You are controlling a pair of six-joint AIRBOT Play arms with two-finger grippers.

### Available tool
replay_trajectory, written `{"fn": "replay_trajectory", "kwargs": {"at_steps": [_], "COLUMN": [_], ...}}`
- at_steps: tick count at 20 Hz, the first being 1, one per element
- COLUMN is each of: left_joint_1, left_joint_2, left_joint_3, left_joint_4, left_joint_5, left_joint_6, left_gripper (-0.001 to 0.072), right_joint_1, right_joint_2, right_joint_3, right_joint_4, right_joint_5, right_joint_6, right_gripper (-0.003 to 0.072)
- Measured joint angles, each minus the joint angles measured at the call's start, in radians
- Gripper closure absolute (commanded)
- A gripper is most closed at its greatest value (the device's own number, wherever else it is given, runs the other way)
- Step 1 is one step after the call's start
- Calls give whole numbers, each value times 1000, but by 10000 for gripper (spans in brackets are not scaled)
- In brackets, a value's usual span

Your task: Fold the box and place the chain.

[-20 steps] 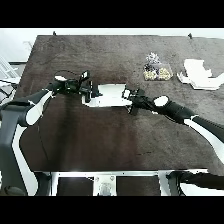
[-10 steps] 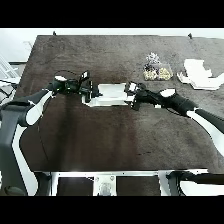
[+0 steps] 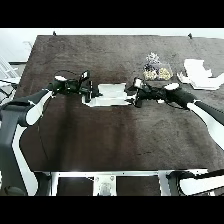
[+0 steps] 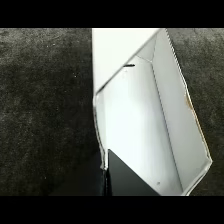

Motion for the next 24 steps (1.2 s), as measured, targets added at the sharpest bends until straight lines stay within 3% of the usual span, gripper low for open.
{"fn": "replay_trajectory", "kwargs": {"at_steps": [8,24], "left_joint_1": [0,0], "left_joint_2": [0,0], "left_joint_3": [0,0], "left_joint_4": [-2,-3], "left_joint_5": [0,0], "left_joint_6": [0,0], "left_gripper": [690,690], "right_joint_1": [-41,-47], "right_joint_2": [-113,-269], "right_joint_3": [121,277], "right_joint_4": [-12,-57], "right_joint_5": [182,350], "right_joint_6": [-11,-9], "right_gripper": [52,53]}}
